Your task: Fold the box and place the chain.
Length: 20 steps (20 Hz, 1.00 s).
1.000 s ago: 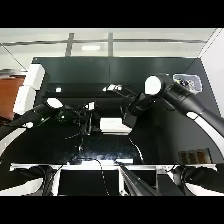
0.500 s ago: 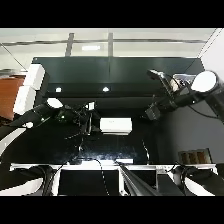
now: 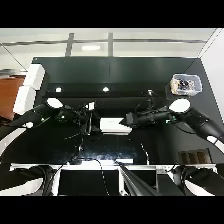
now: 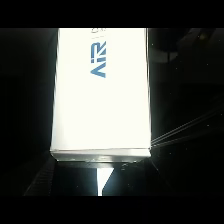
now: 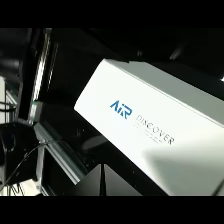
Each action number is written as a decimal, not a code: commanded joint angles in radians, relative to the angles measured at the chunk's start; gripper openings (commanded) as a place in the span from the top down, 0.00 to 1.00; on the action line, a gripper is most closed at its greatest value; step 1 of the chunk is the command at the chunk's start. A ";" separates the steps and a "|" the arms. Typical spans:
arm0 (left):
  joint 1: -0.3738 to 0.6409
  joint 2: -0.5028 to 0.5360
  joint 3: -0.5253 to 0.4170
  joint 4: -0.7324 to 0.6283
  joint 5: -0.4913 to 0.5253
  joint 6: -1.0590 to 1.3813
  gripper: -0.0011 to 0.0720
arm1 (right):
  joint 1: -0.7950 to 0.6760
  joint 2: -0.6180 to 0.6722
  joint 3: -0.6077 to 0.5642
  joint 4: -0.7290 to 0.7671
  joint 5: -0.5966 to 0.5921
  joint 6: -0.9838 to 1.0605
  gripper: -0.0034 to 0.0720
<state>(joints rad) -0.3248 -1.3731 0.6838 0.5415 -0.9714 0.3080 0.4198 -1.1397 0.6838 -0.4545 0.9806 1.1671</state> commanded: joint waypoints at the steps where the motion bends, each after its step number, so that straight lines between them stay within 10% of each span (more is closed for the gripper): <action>1: 0.000 -0.001 0.001 0.000 0.001 0.000 0.35 | 0.061 -0.063 -0.011 0.044 -0.091 0.008 0.92; 20: 0.000 -0.001 0.001 0.000 0.002 -0.001 0.35 | 0.063 -0.143 -0.012 0.035 -0.104 0.008 0.92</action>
<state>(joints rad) -0.3248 -1.3731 0.6838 0.5415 -0.9695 0.3073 0.4812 -1.2766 0.6720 -0.4152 0.8867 1.1748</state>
